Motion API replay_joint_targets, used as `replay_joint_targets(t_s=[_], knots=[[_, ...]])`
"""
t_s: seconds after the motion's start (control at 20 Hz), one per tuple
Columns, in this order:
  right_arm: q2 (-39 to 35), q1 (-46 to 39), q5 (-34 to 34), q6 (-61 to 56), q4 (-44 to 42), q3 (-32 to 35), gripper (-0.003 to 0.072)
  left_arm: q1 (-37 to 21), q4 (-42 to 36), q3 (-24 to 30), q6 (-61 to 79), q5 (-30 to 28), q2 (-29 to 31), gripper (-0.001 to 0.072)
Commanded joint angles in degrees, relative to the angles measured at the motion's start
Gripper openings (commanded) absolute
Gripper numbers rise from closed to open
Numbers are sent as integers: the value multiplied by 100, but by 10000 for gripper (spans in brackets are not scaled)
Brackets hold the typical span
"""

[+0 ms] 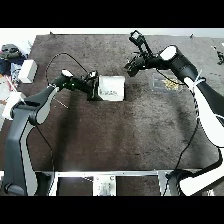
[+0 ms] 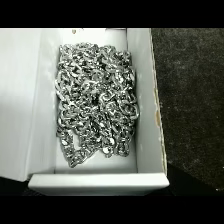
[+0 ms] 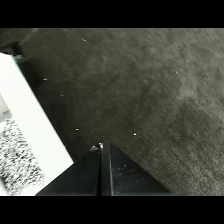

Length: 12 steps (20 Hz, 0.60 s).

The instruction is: Fold the box and place the chain.

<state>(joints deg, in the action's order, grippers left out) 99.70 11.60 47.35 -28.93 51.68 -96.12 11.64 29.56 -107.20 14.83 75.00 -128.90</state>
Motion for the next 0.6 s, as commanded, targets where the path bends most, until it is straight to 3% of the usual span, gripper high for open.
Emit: replay_joint_targets(t_s=[0.0, 0.15, 0.3, 0.55], knots=[[498, -92, 437, -111, -205, -472, 34, -4, 0, 0, 0, -2, -4, 487], [975, -162, 1311, 413, -883, -876, 39, -4, -2, 0, 0, -2, -4, 486], [1123, -238, 1624, 870, -1683, -874, 38, -4, -2, 0, 0, -2, -4, 487], [1285, -164, 2566, 1209, -1580, -872, 40, -4, -2, 0, 0, -2, -4, 487]])
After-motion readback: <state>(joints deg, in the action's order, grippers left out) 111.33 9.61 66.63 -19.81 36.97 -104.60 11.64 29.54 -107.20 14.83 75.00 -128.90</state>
